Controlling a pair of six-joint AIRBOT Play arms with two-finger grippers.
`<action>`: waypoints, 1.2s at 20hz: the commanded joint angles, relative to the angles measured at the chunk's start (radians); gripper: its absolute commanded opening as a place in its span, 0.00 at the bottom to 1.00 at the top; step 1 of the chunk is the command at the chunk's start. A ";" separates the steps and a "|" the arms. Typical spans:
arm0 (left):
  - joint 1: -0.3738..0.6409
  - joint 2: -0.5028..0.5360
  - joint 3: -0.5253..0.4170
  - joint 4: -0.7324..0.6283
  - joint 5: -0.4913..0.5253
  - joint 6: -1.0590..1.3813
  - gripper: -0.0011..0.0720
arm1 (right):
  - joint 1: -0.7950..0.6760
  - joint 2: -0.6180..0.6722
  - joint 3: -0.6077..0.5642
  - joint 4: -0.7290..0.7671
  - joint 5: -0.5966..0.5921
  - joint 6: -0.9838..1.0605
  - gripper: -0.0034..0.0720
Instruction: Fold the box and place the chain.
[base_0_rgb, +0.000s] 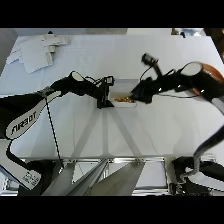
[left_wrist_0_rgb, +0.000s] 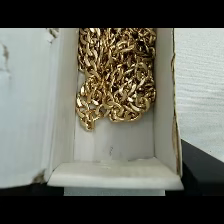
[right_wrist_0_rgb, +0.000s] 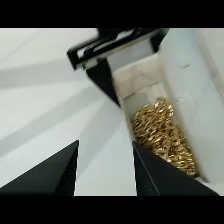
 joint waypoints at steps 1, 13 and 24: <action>0.000 0.000 0.000 0.000 0.000 0.000 0.39 | -0.084 -0.039 0.188 0.004 0.044 0.151 0.49; 0.000 0.000 0.000 0.000 0.000 0.000 0.39 | -0.048 -0.517 0.460 -0.019 0.151 0.320 0.36; 0.000 0.000 0.000 0.000 0.000 0.000 0.39 | 0.037 -0.407 0.434 -0.072 0.247 0.193 0.33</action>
